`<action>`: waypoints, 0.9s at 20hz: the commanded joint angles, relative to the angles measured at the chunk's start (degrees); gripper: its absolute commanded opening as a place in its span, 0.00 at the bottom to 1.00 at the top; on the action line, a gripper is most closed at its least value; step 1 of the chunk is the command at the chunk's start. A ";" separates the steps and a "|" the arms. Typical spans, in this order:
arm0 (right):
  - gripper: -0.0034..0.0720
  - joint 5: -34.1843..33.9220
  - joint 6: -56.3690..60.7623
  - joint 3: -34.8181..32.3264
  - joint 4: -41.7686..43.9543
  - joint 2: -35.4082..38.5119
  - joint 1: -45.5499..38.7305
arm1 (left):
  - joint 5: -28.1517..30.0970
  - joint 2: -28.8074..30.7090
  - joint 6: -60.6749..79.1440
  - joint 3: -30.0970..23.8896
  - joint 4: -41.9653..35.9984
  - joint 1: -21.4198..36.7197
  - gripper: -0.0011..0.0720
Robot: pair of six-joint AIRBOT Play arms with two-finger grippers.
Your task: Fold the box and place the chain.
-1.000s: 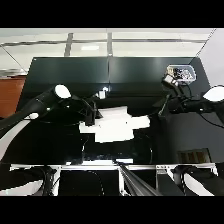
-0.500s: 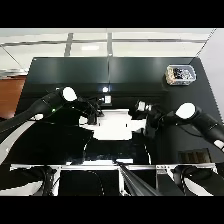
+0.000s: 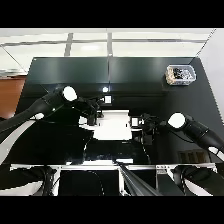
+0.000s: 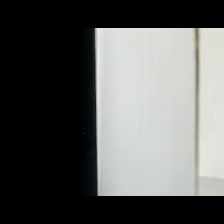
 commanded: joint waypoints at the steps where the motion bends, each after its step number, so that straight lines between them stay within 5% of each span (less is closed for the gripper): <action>1: 0.94 -0.44 -0.63 -0.20 -0.09 -0.39 0.48 | -3.69 0.07 -0.13 1.01 -0.33 0.00 0.05; 18: 0.94 -6.60 -1.81 -0.17 9.62 -4.00 5.97 | -4.98 0.07 -0.50 1.03 -0.33 0.00 0.05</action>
